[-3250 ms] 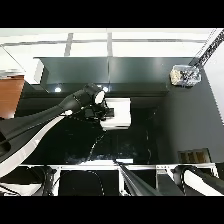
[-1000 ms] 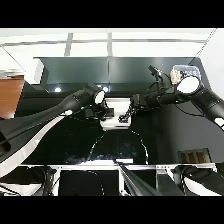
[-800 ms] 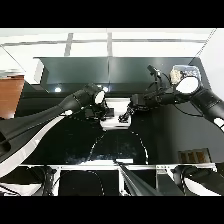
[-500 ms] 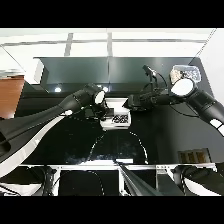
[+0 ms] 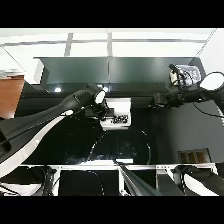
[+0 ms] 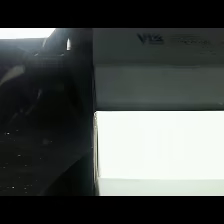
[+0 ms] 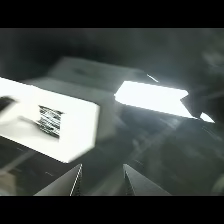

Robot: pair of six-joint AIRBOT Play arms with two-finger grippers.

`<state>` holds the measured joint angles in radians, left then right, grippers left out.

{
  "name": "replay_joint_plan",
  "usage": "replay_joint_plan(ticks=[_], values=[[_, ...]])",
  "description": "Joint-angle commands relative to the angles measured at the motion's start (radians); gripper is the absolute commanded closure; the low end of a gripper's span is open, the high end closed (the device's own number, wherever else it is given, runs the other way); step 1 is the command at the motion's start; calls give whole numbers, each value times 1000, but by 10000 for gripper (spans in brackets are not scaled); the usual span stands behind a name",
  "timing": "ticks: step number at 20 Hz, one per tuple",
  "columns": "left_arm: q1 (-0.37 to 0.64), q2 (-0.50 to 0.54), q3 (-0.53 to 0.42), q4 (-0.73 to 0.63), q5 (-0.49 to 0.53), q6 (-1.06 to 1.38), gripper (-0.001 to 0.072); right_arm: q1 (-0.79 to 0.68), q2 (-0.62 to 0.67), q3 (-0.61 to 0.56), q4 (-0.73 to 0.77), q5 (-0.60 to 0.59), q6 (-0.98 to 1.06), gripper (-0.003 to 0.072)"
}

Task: Fold the box and place the chain.

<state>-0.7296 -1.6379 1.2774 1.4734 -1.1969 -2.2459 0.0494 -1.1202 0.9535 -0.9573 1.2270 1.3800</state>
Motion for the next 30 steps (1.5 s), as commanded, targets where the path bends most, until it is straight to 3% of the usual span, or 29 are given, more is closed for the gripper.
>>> replay_joint_plan(ticks=[1,5,7,8,11,13,16,18,20,22,23,26,27,28,30], values=[[-37,1,29,21,-12,41,683,-37,25,-1,-125,64,-1,362],[-40,2,50,16,-42,26,664,-37,24,-1,-124,23,-1,362],[-39,22,56,20,-53,32,320,-37,25,-1,-124,18,-1,362],[-39,47,56,38,-52,48,189,-37,25,-1,-125,18,-1,362],[-34,159,50,126,-66,93,189,-37,24,-1,-125,4,-1,362],[-8,274,-9,216,-56,96,191,-37,24,-1,-125,-1,-1,362],[143,443,-203,228,1,82,191,-37,24,-4,-125,-1,-1,362],[304,538,-362,55,118,130,192,-37,24,-14,-125,0,-1,362],[449,587,-512,-370,275,527,192,-35,24,-24,-124,3,0,362],[523,579,-614,-775,248,1159,192,-35,24,-37,-120,3,0,362],[528,572,-647,-845,217,1399,192,-35,24,-44,-119,2,0,362],[492,557,-701,-854,229,1831,178,-35,24,-59,-116,3,1,362],[475,553,-701,-854,251,1965,46,-35,24,-61,-116,3,6,362],[457,552,-701,-854,280,2075,-5,-35,24,-61,-116,3,11,362],[410,546,-696,-831,331,2278,-5,-35,24,-61,-109,1,12,362]])
